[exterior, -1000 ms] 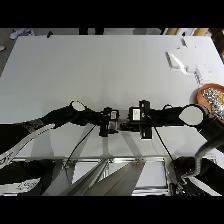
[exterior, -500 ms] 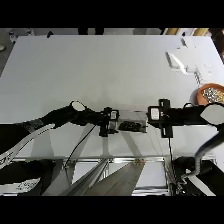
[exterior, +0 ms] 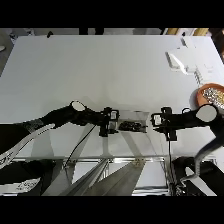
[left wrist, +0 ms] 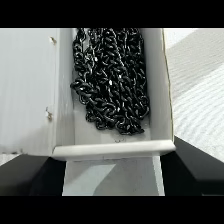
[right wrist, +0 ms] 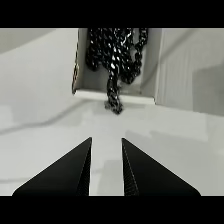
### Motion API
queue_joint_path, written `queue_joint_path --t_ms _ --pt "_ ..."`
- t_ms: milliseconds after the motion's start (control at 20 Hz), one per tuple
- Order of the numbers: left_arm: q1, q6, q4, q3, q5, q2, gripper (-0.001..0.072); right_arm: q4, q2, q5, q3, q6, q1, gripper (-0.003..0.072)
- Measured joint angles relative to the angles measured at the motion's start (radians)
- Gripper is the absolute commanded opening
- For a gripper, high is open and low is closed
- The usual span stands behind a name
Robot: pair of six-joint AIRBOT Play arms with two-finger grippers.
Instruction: Fold the box and place the chain.
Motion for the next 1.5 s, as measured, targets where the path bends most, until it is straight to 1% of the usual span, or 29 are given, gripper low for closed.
queue_joint_path --t_ms 150,350,400,550,600,650,700,800,1000,1100,1200,1350,1500 --pt "0.000 0.000 0.000 0.000 0.000 0.000 0.0321 0.059 -0.069 -0.039 -0.013 -0.044 0.007 0.0225" --pt "0.000 0.000 0.000 0.000 0.000 0.000 0.0321 0.090 -0.130 -0.066 -0.019 -0.068 0.022 0.0219" --pt "0.000 0.000 0.000 0.000 0.000 0.000 0.0321 0.096 -0.138 -0.070 -0.020 -0.068 0.024 0.0174" --pt "0.000 0.000 0.000 0.000 0.000 0.000 0.0321 0.103 -0.149 -0.077 -0.021 -0.063 0.026 0.0161" --pt "0.000 0.000 0.000 0.000 0.000 0.000 0.0321 0.105 -0.151 -0.078 -0.021 -0.054 0.027 0.0146" --pt "0.000 0.000 0.000 0.000 0.000 0.000 0.0321 0.107 -0.152 -0.080 -0.021 -0.044 0.027 0.0058" --pt "0.000 0.000 0.000 0.000 0.000 0.000 0.0321 0.107 -0.153 -0.080 -0.021 -0.029 0.027 0.0020" --pt "0.000 0.000 0.000 0.000 0.000 0.000 0.0321 0.105 -0.150 -0.080 -0.021 0.009 0.027 0.0020" --pt "0.000 0.000 0.000 0.000 0.000 0.000 0.0321 0.027 -0.087 -0.075 -0.021 0.111 0.027 0.0020" --pt "0.000 0.000 0.000 0.000 0.000 0.000 0.0321 -0.029 -0.024 -0.060 -0.021 0.169 0.027 0.0020" --pt "0.000 0.000 0.000 0.000 0.000 0.000 0.0321 -0.046 0.050 -0.036 -0.021 0.203 0.027 0.0020" --pt "0.000 0.000 0.000 0.000 0.000 0.000 0.0321 0.015 0.142 0.010 0.005 0.236 0.028 0.0021" --pt "0.000 0.000 0.000 0.000 0.000 0.000 0.0321 0.127 0.180 0.033 0.063 0.290 0.052 0.0021"
